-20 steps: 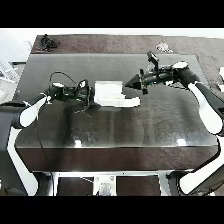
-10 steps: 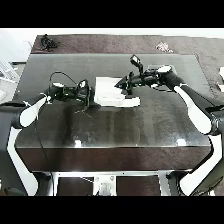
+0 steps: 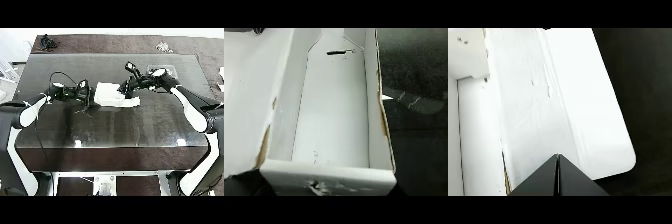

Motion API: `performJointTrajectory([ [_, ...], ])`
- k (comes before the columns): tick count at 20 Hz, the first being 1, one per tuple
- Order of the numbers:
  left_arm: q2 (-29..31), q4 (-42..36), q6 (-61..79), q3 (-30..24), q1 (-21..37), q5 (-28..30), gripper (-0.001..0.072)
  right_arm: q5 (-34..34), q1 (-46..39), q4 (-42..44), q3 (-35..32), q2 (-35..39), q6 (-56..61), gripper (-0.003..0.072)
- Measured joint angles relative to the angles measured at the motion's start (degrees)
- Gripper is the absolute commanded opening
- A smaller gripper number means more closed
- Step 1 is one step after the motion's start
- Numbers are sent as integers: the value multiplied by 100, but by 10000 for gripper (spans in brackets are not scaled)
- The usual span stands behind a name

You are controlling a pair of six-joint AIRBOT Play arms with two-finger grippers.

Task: Fold the box and place the chain.

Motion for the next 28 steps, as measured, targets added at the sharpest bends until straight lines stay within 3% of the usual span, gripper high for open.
performJointTrajectory([
  [4, 0, 0, 0, 0, 0, -2, 462, 15, 46, -162, 184, 179, -11, 7],
  [7, 0, 0, 0, 0, 0, -2, 462, 48, 57, -304, 269, 697, 140, 5],
  [11, 0, 0, 0, 0, 0, 0, 462, 26, 76, -1147, 98, 1550, 658, 21],
  [13, 0, 0, 0, 0, 0, 0, 462, 46, 87, -1453, -184, 1873, 785, 679],
  [18, 0, 0, 2, 0, 0, 0, 462, 125, 11, -1775, -966, 1952, 667, 685],
  [25, 0, 0, 0, 0, 0, 2, 462, 76, -2, -1624, -1246, 1351, 120, 674],
  [28, 0, 0, 0, 0, 0, 2, 462, 63, 17, -1471, -1266, 1211, -59, 480],
])
